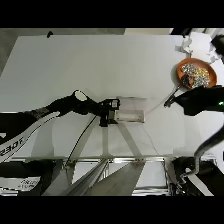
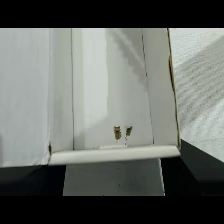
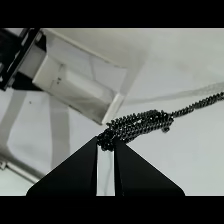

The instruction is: Fold the box and place the chain.

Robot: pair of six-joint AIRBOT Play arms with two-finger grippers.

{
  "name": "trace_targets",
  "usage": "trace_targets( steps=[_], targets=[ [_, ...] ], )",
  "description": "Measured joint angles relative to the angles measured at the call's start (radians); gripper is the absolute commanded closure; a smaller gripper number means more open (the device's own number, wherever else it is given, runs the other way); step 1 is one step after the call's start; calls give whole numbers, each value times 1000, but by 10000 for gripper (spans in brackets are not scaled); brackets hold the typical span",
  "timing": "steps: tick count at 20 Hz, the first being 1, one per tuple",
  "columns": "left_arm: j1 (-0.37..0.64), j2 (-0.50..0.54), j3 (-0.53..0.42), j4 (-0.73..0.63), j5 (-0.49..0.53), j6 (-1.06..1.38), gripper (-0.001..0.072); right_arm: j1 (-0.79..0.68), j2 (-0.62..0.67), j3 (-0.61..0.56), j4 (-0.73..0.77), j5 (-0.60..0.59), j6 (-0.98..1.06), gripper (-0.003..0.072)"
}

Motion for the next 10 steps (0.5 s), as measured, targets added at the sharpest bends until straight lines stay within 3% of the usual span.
trace_targets(
  steps=[5,10],
  targets=[
    [0,0,0,0,0,0,678,150,-23,-140,0,-153,12,670],
    [0,0,0,0,0,0,678,316,-171,-175,0,-302,15,670]
  ],
)
